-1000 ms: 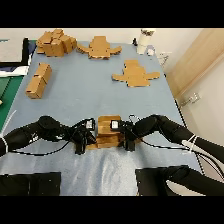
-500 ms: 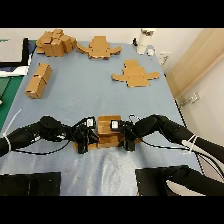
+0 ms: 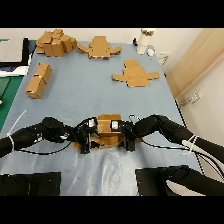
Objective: Fold the box.
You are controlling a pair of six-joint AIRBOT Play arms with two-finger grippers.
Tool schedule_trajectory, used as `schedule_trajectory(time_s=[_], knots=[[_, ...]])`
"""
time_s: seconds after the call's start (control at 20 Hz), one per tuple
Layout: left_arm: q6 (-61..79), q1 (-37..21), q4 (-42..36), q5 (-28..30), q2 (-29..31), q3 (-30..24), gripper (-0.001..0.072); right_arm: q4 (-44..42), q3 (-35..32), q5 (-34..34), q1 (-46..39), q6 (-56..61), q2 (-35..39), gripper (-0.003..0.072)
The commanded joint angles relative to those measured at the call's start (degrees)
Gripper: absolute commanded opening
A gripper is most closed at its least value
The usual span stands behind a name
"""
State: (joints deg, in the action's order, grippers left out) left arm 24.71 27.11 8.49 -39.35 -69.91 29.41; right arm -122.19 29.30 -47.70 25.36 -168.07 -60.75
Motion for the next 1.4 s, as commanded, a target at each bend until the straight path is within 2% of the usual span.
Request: schedule_trajectory(time_s=[0.0, 0.05, 0.1, 0.35, 0.4, 0.45, 0.5, 0.55, 0.75, 0.85, 1.0, 1.1, 1.2, 1.35], knots=[[0.3, 0.0, -0.3, -0.1, -0.1, 0.0, 0.0434, -0.1, 0.0, 0.1, 0.0, 0.1, 0.0, 0.0502], [0.3, 0.0, 0.2, -0.1, -0.1, 0.0, 0.0496, -0.1, 0.0, 0.1, 0.0, 0.1, 0.0, 0.0501], [0.3, 0.0, 0.2, 0.0, -0.1, 0.0, 0.0692, -0.1, 0.0, 0.1, 0.0, 0.1, 0.0, 0.0501], [0.1, -0.1, 0.5, 0.0, 0.0, 0.0, 0.0697, -0.1, 0.0, 0.1, 0.0, 0.1, 0.0, 0.0502], [-0.2, -0.3, 0.6, 0.0, 0.0, 0.0, 0.0628, -0.1, 0.0, 0.1, 0.0, 0.1, 0.0, 0.0502], [-0.3, -0.5, 1.2, 0.0, 0.1, 0.0, 0.0325, -0.1, 0.0, 0.1, 0.0, 0.1, 0.0, 0.0502], [-0.4, -1.0, 3.8, -0.1, 0.6, 0.0, 0.0060, -0.1, 0.0, 0.1, 0.0, 0.1, 0.0, 0.0502], [-2.4, -1.4, 6.8, 0.0, 1.4, 0.0, 0.0014, -0.1, 0.0, 0.1, 0.0, 0.1, 0.0, 0.0501], [-16.7, -5.3, 18.5, -0.9, 7.0, 0.0, 0.0013, -0.1, 0.0, 0.1, 0.0, 0.1, 0.0, 0.0501], [-28.5, -7.0, 26.7, -1.7, 11.4, 0.0, 0.0014, -0.1, 0.0, 0.1, 0.0, 0.1, 0.0, 0.0502], [-60.0, -10.1, 36.8, -1.7, 18.5, 0.0, 0.0013, -0.1, 0.0, 0.1, 0.0, 0.1, 0.0, 0.0501], [-85.1, -13.1, 43.5, -3.3, 20.5, -0.6, 0.0014, -0.1, 0.0, 0.1, 0.0, 0.1, 0.0, 0.0502], [-96.4, -15.6, 45.2, -6.1, 20.4, -2.6, 0.0014, -0.1, 0.0, 0.1, 0.0, 0.1, 0.0, 0.0502], [-101.8, -15.5, 44.8, -6.4, 20.3, -6.1, 0.0013, -0.1, 0.0, 0.1, 0.0, 0.1, 0.0, 0.0502]])
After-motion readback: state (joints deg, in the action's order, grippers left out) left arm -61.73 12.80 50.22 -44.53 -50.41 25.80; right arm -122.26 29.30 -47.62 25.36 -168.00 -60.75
